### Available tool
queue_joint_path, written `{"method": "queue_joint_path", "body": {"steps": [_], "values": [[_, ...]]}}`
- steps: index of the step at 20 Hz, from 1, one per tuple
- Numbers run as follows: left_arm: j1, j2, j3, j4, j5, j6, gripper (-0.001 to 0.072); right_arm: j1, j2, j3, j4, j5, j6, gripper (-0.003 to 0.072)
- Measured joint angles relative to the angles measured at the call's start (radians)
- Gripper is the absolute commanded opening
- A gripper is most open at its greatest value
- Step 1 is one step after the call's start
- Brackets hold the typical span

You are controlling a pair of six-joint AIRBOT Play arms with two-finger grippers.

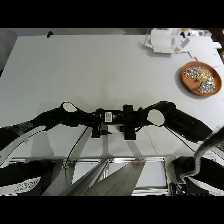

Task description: Fold the box and place the chain.

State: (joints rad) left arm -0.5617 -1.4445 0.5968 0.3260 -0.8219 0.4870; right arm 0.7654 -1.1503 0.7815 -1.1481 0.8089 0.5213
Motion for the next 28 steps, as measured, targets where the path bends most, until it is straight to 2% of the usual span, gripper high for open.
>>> {"method": "queue_joint_path", "body": {"steps": [17,20,22,26,28], "values": [[0.000,0.000,0.000,0.003,-0.006,0.003,0.0150,0.000,0.040,-0.031,-0.024,-0.029,0.029,0.0172],[0.000,0.000,0.000,0.005,-0.009,0.003,0.0150,0.000,0.040,-0.044,-0.004,-0.026,0.028,0.0217],[0.000,0.000,0.000,0.007,-0.010,0.006,0.0150,0.000,0.040,-0.048,0.003,-0.015,0.028,0.0334],[0.000,0.000,0.000,0.007,-0.012,0.007,0.0150,0.000,0.041,-0.052,0.034,0.000,0.026,0.0350],[-0.001,0.000,0.000,0.006,-0.011,0.006,0.0150,0.000,0.045,-0.052,0.044,0.008,0.024,0.0401]]}}
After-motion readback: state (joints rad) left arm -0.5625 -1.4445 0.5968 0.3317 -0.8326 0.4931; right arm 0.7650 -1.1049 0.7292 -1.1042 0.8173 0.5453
